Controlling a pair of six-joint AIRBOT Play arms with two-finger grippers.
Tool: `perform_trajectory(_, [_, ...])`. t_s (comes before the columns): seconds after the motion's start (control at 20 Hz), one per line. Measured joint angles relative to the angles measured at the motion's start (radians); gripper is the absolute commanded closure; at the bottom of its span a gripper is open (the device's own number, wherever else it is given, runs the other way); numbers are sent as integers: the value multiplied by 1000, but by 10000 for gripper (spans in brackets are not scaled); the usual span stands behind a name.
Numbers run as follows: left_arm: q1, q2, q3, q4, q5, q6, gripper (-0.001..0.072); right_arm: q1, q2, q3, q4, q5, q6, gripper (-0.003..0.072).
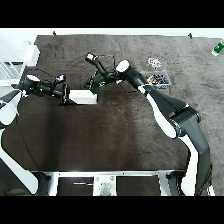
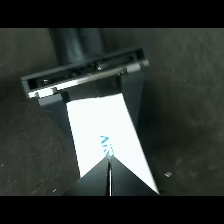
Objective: Fold the box and place the chain.
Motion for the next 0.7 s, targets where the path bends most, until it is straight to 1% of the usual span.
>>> perform_trajectory(0.15, [0, 0, 0, 0, 0, 0, 182, 7, -37, -3, -67, 7, 87, 675])
perform_trajectory(0.3, [1, -1, -1, 16, -3, 6, 182, 19, -63, 0, -110, 41, 143, 675])
perform_trajectory(0.5, [-1, -1, -1, 20, -11, 4, 182, 25, -76, -2, -168, 78, 183, 675])
perform_trajectory(0.6, [0, 0, -1, 20, -9, 2, 182, 27, -79, -2, -199, 75, 194, 675])
perform_trajectory(0.7, [0, 0, -1, 20, -5, 0, 182, 27, -82, -3, -198, 74, 201, 675])
